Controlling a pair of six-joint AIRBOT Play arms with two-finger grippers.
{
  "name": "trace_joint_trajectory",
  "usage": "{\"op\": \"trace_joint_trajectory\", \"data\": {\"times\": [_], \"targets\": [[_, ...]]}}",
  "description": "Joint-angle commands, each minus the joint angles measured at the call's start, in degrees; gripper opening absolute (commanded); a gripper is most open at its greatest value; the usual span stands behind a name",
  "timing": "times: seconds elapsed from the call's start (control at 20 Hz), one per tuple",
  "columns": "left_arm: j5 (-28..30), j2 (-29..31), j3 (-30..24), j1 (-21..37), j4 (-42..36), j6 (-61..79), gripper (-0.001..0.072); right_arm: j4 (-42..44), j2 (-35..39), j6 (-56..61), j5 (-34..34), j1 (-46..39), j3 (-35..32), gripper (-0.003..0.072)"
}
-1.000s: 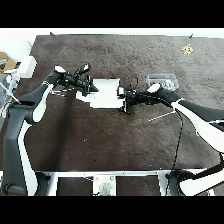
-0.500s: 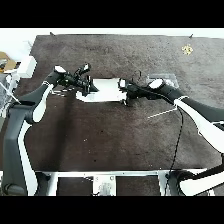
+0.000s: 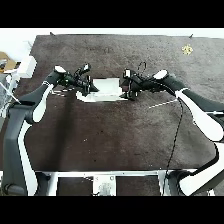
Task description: Fold the box and place the chain.
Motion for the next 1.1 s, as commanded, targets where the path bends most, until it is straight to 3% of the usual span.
{"op": "trace_joint_trajectory", "data": {"times": [0.0, 0.45, 1.05], "targets": [[0.0, 0.0, 0.0, 0.0, 0.0, 0.0, 0.0011, 0.2, -3.3, 0.7, 5.0, -0.7, 4.4, 0.0677], [0.0, 0.0, 0.0, 0.0, 0.0, 0.0, 0.0011, 1.7, -12.0, 4.2, 13.3, -1.4, 14.7, 0.0677], [0.0, 0.0, 0.0, 0.0, 0.0, 0.0, 0.0011, 7.7, -15.8, -1.1, 17.2, -0.8, 15.0, 0.0676]]}}
